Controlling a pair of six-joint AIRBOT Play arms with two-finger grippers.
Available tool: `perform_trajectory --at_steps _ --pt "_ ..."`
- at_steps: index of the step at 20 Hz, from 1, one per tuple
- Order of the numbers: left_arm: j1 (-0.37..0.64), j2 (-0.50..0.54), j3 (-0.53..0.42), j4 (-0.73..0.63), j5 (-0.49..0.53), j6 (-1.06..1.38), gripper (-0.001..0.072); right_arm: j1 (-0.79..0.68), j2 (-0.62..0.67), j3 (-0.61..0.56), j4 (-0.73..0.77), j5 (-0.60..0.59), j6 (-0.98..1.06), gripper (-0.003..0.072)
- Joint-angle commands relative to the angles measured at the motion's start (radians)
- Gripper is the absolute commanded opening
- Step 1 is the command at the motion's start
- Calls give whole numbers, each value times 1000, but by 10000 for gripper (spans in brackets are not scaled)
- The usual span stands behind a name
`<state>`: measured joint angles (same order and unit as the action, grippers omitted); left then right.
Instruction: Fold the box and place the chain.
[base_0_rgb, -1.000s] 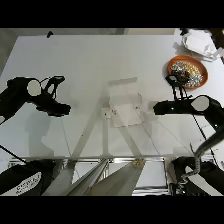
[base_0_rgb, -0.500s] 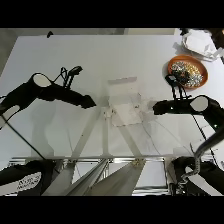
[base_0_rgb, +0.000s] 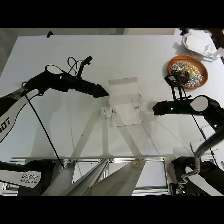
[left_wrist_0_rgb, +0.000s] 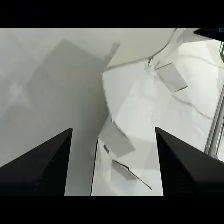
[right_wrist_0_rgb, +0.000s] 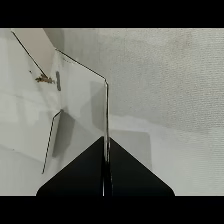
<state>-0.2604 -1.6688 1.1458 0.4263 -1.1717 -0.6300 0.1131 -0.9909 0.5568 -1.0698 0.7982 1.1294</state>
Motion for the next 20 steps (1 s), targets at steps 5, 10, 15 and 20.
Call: perform_trajectory --at_steps 5,10,15,20 --pt "-63 -112 60 34 -14 51 570 1 0 -1 0 10 0 22" --pt "-147 -149 62 1 61 121 551 1 -1 -1 0 26 0 22" --pt "-145 -150 62 19 86 150 333 1 -1 -1 0 29 0 22" --pt "-126 -146 62 56 37 260 110 1 0 -1 0 28 0 22"
